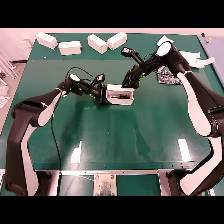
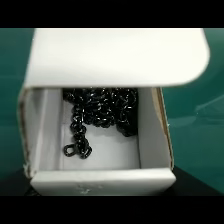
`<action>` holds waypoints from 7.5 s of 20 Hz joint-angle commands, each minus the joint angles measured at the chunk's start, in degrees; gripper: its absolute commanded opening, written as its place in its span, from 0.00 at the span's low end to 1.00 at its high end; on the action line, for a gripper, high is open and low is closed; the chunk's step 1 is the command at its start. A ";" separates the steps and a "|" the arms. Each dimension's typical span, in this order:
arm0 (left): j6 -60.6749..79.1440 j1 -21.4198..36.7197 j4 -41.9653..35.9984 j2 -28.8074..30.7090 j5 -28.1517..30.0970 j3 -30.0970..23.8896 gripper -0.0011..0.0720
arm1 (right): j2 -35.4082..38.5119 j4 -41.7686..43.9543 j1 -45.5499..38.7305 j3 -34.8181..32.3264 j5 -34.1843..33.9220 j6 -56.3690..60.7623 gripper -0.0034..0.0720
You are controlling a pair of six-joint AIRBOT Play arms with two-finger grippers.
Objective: Fold the box and place the chain.
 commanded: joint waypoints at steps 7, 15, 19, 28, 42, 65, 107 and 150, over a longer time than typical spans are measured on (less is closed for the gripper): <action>0.00 0.04 0.00 0.00 -0.02 0.04 0.73 | -0.81 -0.15 0.50 -0.13 -0.87 -0.96 0.44; 0.00 0.04 0.00 0.00 -0.04 0.04 0.73 | -0.81 -3.41 0.55 -0.24 0.83 1.01 0.28; 0.00 0.04 0.00 0.00 -0.04 0.04 0.73 | -0.79 -3.48 0.76 -0.22 1.51 1.03 0.27; 0.00 0.04 -0.02 0.00 -0.07 0.04 0.73 | -0.79 -3.54 2.16 -0.24 2.99 0.98 0.25; 0.00 0.02 -0.02 0.00 -0.13 0.04 0.73 | -0.79 -5.95 2.01 -0.22 1.51 0.70 0.49; 0.00 0.04 -0.26 0.00 -0.28 0.04 0.73 | -0.74 -6.14 2.03 -2.45 -0.87 0.94 0.30; 0.00 0.04 -0.46 0.00 -0.55 0.04 0.73 | 2.29 -6.10 2.67 -5.86 -3.96 -0.09 0.13; 0.02 0.04 -0.46 0.00 -0.50 0.04 0.73 | 2.36 9.18 -0.11 -11.39 -3.87 -5.05 0.30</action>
